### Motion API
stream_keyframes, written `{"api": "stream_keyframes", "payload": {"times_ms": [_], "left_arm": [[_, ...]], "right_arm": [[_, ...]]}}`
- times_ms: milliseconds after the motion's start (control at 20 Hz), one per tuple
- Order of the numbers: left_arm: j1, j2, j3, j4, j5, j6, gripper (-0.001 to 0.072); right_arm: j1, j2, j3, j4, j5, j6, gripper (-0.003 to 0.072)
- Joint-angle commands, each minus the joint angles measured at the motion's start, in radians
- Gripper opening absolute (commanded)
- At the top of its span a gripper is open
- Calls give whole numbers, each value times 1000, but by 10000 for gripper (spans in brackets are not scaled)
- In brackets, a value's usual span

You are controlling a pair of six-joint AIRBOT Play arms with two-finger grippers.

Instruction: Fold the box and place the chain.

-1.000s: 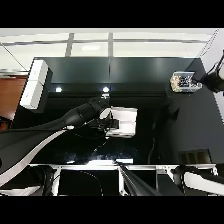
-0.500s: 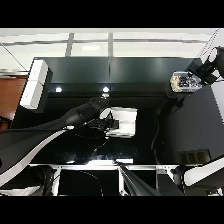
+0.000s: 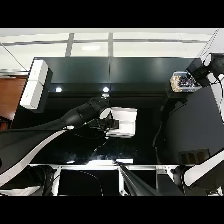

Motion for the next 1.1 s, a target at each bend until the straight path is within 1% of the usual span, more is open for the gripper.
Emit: {"api": "stream_keyframes", "payload": {"times_ms": [0,50,100,200,250,400,500,600,650,750,800,1000,1050], "left_arm": [[0,0,1,0,0,0,26],[0,0,1,0,0,0,27],[0,0,1,0,0,0,27],[0,0,1,0,0,0,26],[0,0,1,0,0,0,27],[0,0,1,0,0,0,27],[0,0,1,0,5,0,26],[0,0,1,0,6,0,27],[0,0,1,0,6,0,26],[0,0,1,0,7,0,26],[0,0,1,0,7,0,26],[0,0,1,0,5,0,26],[0,0,1,0,5,0,26]], "right_arm": [[-3,-16,10,26,6,-48,248],[-5,-13,19,40,21,-113,39],[-6,-6,32,43,44,-169,12],[-9,29,47,42,79,-257,11],[-9,64,47,42,92,-335,9],[-9,197,47,42,164,-528,8],[-9,299,47,42,218,-627,7],[-9,413,47,54,245,-713,7],[-9,476,47,92,241,-755,7],[-18,586,43,212,197,-790,6],[-23,631,43,269,194,-818,6],[-21,735,34,507,281,-858,6],[-5,765,14,532,288,-876,6]]}}
